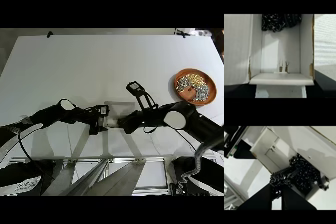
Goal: Fold the box and place the chain.
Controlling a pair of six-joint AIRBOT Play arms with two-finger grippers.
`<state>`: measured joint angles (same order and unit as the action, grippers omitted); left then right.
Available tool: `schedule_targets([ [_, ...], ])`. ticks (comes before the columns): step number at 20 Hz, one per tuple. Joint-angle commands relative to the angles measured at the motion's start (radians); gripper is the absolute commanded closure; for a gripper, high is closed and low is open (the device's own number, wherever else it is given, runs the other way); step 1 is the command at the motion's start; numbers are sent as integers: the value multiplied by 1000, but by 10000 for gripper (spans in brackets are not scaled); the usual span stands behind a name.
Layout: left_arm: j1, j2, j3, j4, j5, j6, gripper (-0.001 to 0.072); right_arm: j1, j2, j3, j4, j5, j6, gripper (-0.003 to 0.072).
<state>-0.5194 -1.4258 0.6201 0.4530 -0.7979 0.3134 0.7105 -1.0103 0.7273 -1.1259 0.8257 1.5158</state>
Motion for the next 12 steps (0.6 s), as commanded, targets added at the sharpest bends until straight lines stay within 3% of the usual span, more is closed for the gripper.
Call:
schedule_targets([
  [1,0,1,0,0,0,0,377,3,-114,-11,48,-83,6,675],
  [3,0,1,0,0,0,0,377,3,-158,-11,74,-101,6,670],
  [6,0,1,0,0,0,0,377,3,-176,-11,91,-109,6,477],
  [7,0,1,0,0,0,0,377,3,-176,-11,92,-109,6,445],
  [12,0,1,0,0,0,0,377,2,-101,-3,90,-51,-3,445],
])
